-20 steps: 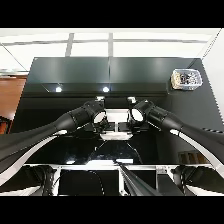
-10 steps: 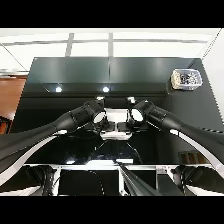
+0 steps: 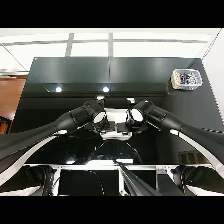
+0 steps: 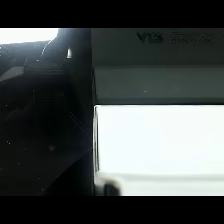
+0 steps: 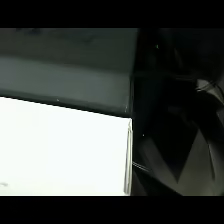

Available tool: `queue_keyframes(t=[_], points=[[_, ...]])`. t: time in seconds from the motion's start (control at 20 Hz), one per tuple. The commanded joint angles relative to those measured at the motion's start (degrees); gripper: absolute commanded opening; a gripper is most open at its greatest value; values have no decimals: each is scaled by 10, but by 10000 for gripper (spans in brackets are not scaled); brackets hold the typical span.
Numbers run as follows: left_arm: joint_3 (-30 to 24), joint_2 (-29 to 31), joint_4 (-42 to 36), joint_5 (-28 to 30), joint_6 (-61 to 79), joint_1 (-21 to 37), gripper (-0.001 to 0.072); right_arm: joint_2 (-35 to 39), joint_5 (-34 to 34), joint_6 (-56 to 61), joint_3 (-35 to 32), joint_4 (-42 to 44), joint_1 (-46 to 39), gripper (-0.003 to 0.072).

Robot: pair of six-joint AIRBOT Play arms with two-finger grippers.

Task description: Fold the box and place the chain.

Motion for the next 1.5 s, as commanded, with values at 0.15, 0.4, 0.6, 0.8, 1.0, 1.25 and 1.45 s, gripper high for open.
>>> queue_keyframes(t=[0.15,0.4,0.6,0.8,1.0,1.25,1.45], points=[[0,0,-1,-5,-1,0,28,33,22,-22,1,-10,0,431],[0,0,0,-5,-1,0,28,156,61,-54,1,-69,-9,431],[0,0,0,-5,-1,0,28,230,71,-54,0,-308,-70,428],[0,0,0,-5,-1,0,28,219,-153,-51,-31,-463,-226,427],[0,0,0,-5,-1,0,28,134,-390,-30,-29,-338,-412,719],[0,0,-1,-6,-1,0,28,-70,-260,-36,206,-112,-517,719],[0,0,-1,-9,-1,0,28,-223,1,12,451,-25,-551,711]])
